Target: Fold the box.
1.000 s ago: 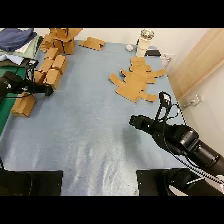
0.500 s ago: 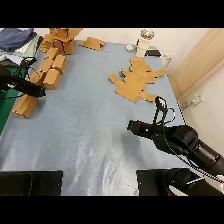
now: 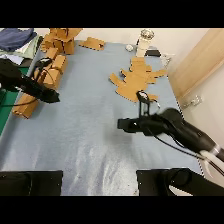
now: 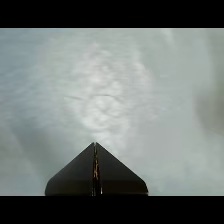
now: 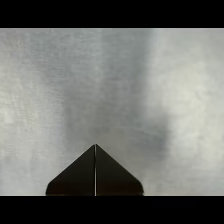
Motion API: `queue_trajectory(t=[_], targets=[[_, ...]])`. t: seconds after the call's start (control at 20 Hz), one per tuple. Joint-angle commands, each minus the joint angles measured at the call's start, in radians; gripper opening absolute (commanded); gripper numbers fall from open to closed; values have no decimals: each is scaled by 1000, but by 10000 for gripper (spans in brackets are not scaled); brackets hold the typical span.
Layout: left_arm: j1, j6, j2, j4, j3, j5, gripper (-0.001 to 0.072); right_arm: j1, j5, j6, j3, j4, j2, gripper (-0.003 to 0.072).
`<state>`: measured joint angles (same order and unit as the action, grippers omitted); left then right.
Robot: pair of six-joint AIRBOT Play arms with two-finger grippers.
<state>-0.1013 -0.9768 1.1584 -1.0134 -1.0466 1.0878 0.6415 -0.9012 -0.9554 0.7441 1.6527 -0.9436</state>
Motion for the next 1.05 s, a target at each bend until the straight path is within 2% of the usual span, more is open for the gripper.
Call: queue_trajectory(t=[0.0,0.15,0.35,0.5,1.0], targets=[[-182,-174,-139,-1,105,-39,7,0,-151,-128,224,24,-236,4],[-316,-264,-168,-1,177,-92,7,0,-231,-164,393,35,-382,4],[-430,-325,-167,-1,246,-216,7,0,-293,-165,497,58,-494,4],[-427,-325,-167,-4,248,-216,12,3,-290,-164,502,107,-501,4],[-428,-325,-167,-3,248,-217,12,2,-290,-164,502,106,-501,4]])
